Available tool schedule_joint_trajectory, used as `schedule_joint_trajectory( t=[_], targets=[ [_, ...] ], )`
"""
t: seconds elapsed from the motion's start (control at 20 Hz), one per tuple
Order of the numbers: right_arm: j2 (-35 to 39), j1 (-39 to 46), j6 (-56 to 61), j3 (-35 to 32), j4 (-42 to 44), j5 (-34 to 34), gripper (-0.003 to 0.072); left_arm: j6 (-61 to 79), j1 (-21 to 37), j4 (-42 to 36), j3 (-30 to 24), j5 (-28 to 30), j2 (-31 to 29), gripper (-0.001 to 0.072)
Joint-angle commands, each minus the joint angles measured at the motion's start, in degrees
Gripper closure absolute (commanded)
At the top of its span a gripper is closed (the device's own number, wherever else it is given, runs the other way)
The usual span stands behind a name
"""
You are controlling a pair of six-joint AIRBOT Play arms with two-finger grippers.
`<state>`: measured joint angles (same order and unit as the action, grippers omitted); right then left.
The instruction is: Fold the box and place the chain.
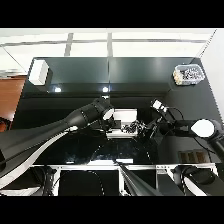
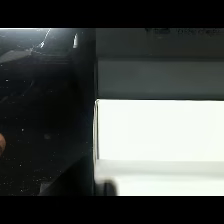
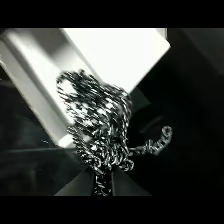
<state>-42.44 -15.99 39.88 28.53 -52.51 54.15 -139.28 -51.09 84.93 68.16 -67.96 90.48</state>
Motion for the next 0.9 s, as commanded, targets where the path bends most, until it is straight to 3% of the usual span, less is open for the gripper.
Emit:
schedule_joint_trajectory(
  t=[0.0, 0.2, 0.55, 0.85],
  targets=[
    [1.22, 0.04, 3.82, 4.68, 5.22, 6.08, 0.0667, 0.0, 0.04, 0.02, 0.02, 0.0, 0.02, 0.0681],
    [1.22, 0.04, 3.78, 10.27, 15.28, 6.38, 0.0666, 0.0, 0.04, 0.02, 0.02, 0.0, 0.02, 0.0681],
    [1.22, 0.04, 3.56, 13.2, 25.44, 6.58, 0.0666, 0.0, 0.04, 0.02, 0.02, 0.0, 0.02, 0.0681],
    [1.14, 0.04, 9.88, 12.26, 15.61, 6.45, 0.0663, 0.0, 0.04, 0.02, 0.02, 0.0, 0.02, 0.0681]
  ],
)
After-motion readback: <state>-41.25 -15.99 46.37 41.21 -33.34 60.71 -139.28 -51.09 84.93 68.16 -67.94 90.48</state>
